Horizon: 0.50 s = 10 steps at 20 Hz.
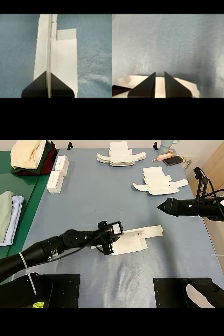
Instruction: Fold the box.
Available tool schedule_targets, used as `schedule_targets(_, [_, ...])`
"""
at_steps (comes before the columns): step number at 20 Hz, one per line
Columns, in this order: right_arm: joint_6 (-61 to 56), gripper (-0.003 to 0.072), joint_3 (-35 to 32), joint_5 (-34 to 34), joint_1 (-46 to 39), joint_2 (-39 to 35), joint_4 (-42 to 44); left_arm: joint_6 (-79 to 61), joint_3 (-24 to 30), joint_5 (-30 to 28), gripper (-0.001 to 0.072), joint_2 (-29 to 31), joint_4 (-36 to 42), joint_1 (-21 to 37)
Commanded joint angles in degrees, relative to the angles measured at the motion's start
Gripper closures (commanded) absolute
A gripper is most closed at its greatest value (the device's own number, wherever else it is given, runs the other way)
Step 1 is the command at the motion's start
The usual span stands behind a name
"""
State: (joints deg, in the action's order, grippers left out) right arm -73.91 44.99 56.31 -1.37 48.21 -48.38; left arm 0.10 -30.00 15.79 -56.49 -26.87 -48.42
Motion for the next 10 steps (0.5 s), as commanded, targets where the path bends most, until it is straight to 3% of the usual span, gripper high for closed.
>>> schedule_targets(1, [0.0, 0.0525, 0.04, 0.22, 0.04, 0.0, 0.0, 4.02, -3.52, 14.21, 0.0692, 0.42, 0.04, 8.98])
schedule_targets(5, [0.0, 0.0526, 0.04, 0.22, 0.04, 0.0, 0.0, 4.02, -6.95, 23.63, 0.0692, 0.39, -0.17, 16.5])
schedule_targets(10, [0.0, 0.0525, 0.04, 0.2, 0.04, 0.0, 0.0, 3.87, -7.15, 22.05, 0.0692, -3.04, -0.15, 19.19])
